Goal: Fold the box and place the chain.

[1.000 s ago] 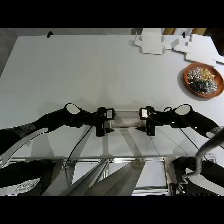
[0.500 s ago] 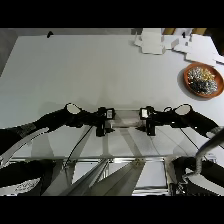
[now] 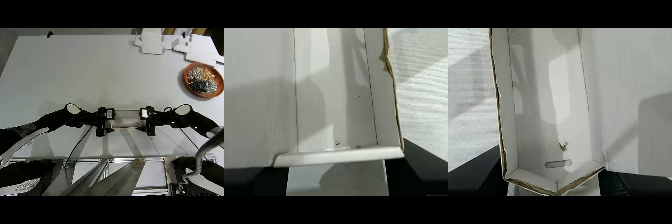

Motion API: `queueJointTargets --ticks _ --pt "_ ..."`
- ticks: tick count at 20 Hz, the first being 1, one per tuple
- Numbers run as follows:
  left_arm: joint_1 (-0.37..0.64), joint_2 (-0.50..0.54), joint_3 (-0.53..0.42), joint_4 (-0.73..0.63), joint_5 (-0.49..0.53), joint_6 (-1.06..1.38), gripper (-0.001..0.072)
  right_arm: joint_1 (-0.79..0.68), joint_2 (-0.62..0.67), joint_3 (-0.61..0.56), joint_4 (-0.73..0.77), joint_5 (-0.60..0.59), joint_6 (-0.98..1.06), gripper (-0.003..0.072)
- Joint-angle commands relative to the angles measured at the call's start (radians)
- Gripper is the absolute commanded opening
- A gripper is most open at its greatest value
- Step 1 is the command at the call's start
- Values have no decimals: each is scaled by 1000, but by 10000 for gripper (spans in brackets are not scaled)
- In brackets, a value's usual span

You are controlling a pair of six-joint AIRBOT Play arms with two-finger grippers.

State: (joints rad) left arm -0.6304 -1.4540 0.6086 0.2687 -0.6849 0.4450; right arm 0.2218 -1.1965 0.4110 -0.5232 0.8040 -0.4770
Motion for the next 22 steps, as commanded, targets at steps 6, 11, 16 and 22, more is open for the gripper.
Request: queueJointTargets --ticks 6,11,16,22 --pt "-1 0 -1 1 0 0 209 0 50 0 -122 -2 168 704" --pt "-1 0 -1 1 0 0 209 0 156 0 -402 55 438 699" --pt "-1 0 -1 1 0 0 209 0 336 0 -520 58 686 672" --pt "-1 0 -1 1 0 0 209 2 517 0 -173 72 666 381"
